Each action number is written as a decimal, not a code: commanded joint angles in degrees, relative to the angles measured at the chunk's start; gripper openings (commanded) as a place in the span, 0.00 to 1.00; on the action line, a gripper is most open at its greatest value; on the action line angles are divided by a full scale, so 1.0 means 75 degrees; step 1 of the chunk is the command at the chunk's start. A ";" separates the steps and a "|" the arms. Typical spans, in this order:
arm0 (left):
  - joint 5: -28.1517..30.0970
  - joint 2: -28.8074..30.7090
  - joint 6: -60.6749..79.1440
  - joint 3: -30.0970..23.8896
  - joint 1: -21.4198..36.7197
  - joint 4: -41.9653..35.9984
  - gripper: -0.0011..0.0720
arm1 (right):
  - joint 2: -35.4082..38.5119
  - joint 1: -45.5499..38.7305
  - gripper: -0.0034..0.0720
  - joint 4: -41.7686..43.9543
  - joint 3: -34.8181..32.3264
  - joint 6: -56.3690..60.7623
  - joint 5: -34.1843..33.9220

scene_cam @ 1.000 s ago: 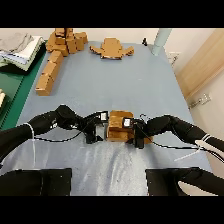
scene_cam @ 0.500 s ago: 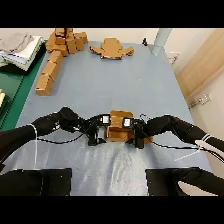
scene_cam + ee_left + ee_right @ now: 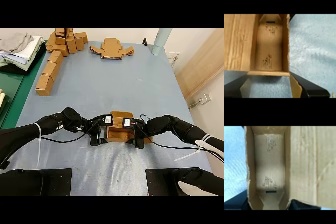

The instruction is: Fold the box.

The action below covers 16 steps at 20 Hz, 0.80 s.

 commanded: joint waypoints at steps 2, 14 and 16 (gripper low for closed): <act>0.0026 -0.0047 -0.0624 0.0035 0.0000 0.0323 1.00 | 0.0003 -0.0003 0.69 0.0003 -0.0003 0.0029 0.0003; 0.0058 -0.0350 -0.0262 0.0393 -0.0230 0.0157 1.00 | 0.0003 -0.0003 0.69 0.0003 -0.0003 0.0032 0.0003; -0.0096 -0.0350 -0.0265 0.0393 -0.0294 0.0157 1.00 | 0.0000 -0.0003 0.69 0.0003 -0.0003 0.0029 0.0003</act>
